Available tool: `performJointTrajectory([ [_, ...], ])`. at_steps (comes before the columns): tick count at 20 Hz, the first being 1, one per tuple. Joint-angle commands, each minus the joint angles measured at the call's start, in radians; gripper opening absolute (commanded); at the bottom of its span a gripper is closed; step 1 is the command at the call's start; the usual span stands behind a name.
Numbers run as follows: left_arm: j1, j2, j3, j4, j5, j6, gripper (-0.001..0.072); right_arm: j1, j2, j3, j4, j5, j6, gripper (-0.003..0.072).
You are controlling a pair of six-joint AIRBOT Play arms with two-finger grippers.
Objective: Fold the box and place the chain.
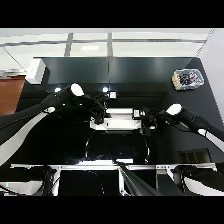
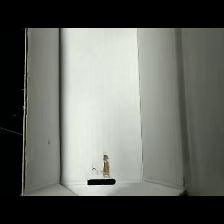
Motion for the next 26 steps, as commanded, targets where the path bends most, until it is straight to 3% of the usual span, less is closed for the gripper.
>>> performJointTrajectory([
  [1, 0.000, -0.001, 0.001, 0.000, 0.000, 0.001, 0.0025, 0.002, -0.008, 0.000, -0.005, -0.002, 0.003, 0.0713],
  [26, 0.000, -0.001, 0.001, 0.000, -0.002, 0.000, 0.0025, -0.019, -0.007, 0.000, 0.018, 0.011, 0.006, 0.0712],
])
